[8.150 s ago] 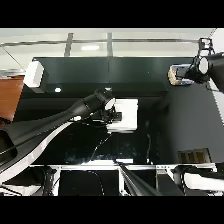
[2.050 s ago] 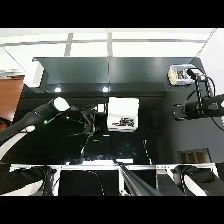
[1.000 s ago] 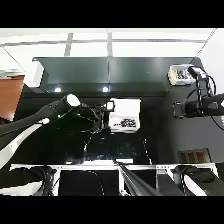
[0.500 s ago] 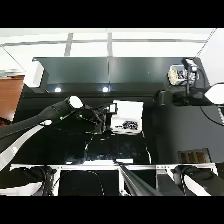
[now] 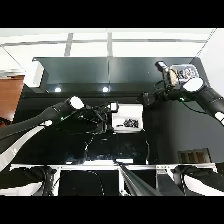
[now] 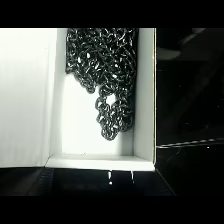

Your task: Fold the box and place the chain.

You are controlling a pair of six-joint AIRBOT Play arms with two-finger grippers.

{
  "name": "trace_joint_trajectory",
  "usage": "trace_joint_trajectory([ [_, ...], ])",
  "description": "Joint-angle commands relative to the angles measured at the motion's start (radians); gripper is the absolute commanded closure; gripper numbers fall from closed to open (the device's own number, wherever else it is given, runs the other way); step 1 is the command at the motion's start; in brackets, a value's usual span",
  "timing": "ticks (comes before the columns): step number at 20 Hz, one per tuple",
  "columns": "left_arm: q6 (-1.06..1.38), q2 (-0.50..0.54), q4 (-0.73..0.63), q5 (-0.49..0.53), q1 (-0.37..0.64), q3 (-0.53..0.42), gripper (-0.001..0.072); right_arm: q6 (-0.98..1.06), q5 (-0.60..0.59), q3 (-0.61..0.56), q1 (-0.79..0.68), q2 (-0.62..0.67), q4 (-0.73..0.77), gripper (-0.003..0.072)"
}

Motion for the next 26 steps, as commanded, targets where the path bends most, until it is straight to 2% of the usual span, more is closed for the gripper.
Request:
trace_joint_trajectory([
  [1, -0.009, -0.001, 0.003, 0.024, 0.0, 0.001, 0.0304, -0.37, 0.212, 0.064, 0.0, -0.014, 0.032, 0.0017],
  [5, -0.009, -0.001, 0.003, 0.024, 0.0, 0.001, 0.0304, -0.442, 0.331, 0.111, 0.0, -0.01, 0.025, 0.0017],
  [8, -0.009, -0.001, 0.003, 0.024, 0.0, 0.001, 0.0304, -0.442, 0.404, 0.085, 0.028, -0.011, -0.079, 0.0017],
  [13, -0.009, -0.001, 0.003, 0.024, 0.0, 0.001, 0.0304, -0.531, 0.323, -0.014, 0.082, -0.011, -0.077, 0.0017],
  [21, -0.009, -0.001, 0.003, 0.024, 0.0, 0.001, 0.0304, -0.566, 0.277, -0.016, 0.119, -0.011, -0.077, 0.0029],
  [22, -0.009, -0.001, 0.003, 0.024, 0.0, 0.001, 0.0304, -0.565, 0.274, -0.016, 0.119, -0.011, -0.077, 0.0226],
  [23, -0.009, -0.001, 0.003, 0.024, 0.0, 0.001, 0.0304, -0.565, 0.274, -0.016, 0.119, -0.011, -0.077, 0.0282],
  [25, -0.009, -0.001, 0.003, 0.022, 0.0, 0.001, 0.0304, -0.551, 0.28, -0.015, 0.119, -0.006, -0.076, 0.0284],
  [26, -0.009, -0.001, 0.003, 0.022, 0.0, 0.001, 0.0304, -0.535, 0.284, -0.015, 0.119, -0.002, -0.076, 0.0396],
])
